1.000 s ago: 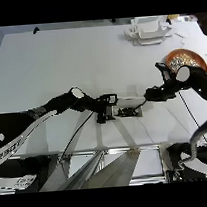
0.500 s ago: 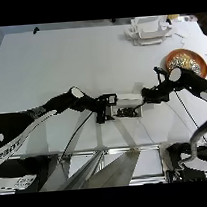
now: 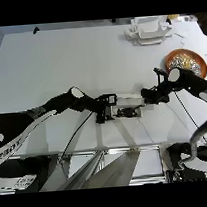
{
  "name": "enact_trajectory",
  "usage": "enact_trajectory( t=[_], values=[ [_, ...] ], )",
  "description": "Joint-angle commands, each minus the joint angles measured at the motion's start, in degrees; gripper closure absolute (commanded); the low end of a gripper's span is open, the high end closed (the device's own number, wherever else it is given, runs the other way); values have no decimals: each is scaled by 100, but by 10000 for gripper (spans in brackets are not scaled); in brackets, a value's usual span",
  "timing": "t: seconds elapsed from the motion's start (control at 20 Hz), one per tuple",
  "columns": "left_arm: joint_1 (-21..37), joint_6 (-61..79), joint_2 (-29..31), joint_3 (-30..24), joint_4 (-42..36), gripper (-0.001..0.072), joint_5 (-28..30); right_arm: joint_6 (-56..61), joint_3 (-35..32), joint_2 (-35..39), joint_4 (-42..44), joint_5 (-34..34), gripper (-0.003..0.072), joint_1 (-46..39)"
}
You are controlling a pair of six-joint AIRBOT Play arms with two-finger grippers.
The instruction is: Fold the box and place the chain.
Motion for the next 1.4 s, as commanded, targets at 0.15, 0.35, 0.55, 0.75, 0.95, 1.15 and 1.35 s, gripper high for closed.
enact_trajectory(
  t=[0.15, 0.35, 0.55, 0.75, 0.95, 1.15, 1.35],
  values=[
    [-2, 0, -2, 4, 0, 695, 2, -719, 11, 1561, -278, 2, 671, -444],
    [-2, 0, -2, 2, 0, 695, 0, -1010, 13, 3038, -173, -162, 670, -503],
    [-2, 0, -2, 4, 0, 695, 2, -1784, 24, 4319, 643, -713, 671, -503],
    [-2, 0, -2, 2, 0, 695, 2, -1978, 83, 4865, 935, -964, 671, -485],
    [-2, 0, -2, 2, 0, 695, 0, -2378, 85, 4918, 1449, -686, 671, -485],
    [-2, 0, -2, 2, 0, 695, 2, -2940, 332, 5005, 2083, -450, 671, -485],
    [-2, 0, -2, 4, 0, 695, 2, -2686, 570, 5010, 1679, 437, 671, -485]
  ],
)
